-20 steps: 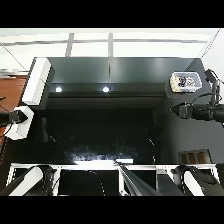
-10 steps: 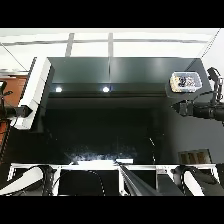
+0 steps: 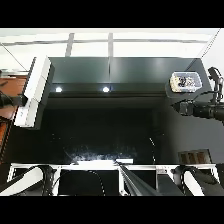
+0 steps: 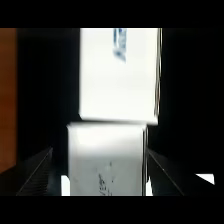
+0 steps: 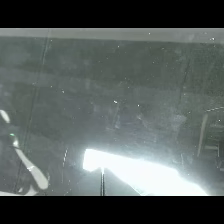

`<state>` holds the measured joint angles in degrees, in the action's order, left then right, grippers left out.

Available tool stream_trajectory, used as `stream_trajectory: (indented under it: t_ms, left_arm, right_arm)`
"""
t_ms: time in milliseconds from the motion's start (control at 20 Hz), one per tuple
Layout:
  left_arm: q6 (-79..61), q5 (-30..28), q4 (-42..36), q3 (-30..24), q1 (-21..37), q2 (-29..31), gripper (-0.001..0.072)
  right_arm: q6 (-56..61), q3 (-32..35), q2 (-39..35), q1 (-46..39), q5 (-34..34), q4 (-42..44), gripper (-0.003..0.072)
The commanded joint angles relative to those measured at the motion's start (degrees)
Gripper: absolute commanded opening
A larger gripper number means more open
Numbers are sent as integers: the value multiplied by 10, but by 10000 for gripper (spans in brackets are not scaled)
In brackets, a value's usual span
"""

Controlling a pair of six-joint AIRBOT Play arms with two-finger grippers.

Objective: Fold the box and place the chain.

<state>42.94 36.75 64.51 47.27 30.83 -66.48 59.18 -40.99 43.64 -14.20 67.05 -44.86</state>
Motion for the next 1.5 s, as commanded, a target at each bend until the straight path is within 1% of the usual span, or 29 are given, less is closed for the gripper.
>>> stream_trajectory:
  t_ms: [0,50,100,150,200,250,350,400,450,500,550,600,650,700,750,850,900,1050,1450]
  left_arm:
    - [17,21,-47,44,-15,55,713]
    - [16,22,-97,51,-25,72,712]
    - [16,24,-151,59,-40,89,694]
    - [16,33,-191,65,-60,106,552]
    - [16,53,-215,69,-84,123,230]
    - [14,83,-220,72,-114,142,25]
    - [20,148,-208,72,-185,181,23]
    - [48,173,-189,67,-226,202,22]
    - [77,174,-168,52,-267,224,22]
    - [98,158,-138,25,-311,250,23]
    - [119,132,-107,-8,-347,272,23]
    - [148,104,-76,-46,-377,294,24]
    - [174,88,-57,-80,-396,311,24]
    - [192,80,-42,-110,-406,325,24]
    - [206,72,-31,-133,-407,336,24]
    - [233,52,-7,-158,-396,348,25]
    - [234,48,5,-160,-388,349,25]
    - [233,46,9,-160,-365,349,27]
    - [233,40,9,-160,-364,348,28]
  right_arm:
    - [0,0,0,0,-5,1,10]
    - [0,0,0,0,-4,3,9]
    - [-1,0,0,0,0,10,9]
    - [-1,0,0,0,5,18,9]
    - [-1,-2,-1,0,18,20,9]
    - [-1,-2,-5,0,28,20,8]
    - [7,-1,-38,0,40,10,6]
    - [3,6,-69,0,12,-2,5]
    - [3,20,-101,0,-44,-24,5]
    - [-1,39,-129,0,-110,-55,7]
    - [-2,59,-142,0,-162,-85,8]
    - [-2,80,-145,0,-205,-104,9]
    - [-3,98,-143,0,-240,-112,9]
    - [-3,113,-143,0,-267,-120,9]
    - [-3,117,-143,0,-275,-129,9]
    - [-3,117,-143,0,-267,-124,10]
    - [-3,117,-143,0,-261,-119,10]
    - [-3,117,-143,0,-261,-120,10]
    - [-3,117,-143,0,-261,-120,10]
